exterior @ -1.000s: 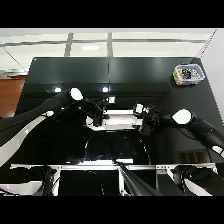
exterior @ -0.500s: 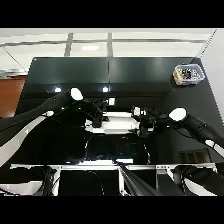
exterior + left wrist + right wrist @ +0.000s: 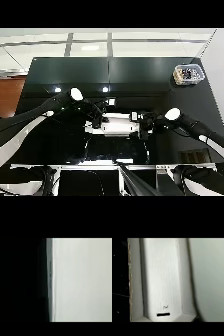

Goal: Fold the box and place the chain.

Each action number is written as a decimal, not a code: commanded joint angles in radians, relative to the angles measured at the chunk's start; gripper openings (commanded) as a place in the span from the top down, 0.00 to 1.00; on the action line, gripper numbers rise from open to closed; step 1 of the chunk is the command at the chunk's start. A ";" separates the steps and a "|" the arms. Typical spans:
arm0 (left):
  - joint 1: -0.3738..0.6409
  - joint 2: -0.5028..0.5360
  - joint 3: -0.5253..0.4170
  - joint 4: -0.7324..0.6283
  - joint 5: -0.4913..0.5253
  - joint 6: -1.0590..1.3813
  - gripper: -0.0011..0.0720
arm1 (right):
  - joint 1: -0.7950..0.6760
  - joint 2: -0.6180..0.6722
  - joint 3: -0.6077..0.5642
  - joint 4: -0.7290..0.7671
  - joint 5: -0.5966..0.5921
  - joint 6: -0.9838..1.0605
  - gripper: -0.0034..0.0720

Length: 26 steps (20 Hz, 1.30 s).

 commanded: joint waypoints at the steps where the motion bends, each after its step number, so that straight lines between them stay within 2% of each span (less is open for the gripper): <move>1: 0.000 0.000 0.000 -0.001 0.001 0.000 0.95 | 0.000 -0.015 -0.001 -0.015 -0.014 -0.017 0.15; 26: 0.000 0.000 0.000 -0.001 0.009 0.000 0.95 | 0.014 -0.025 0.000 -0.026 -0.036 -0.010 0.15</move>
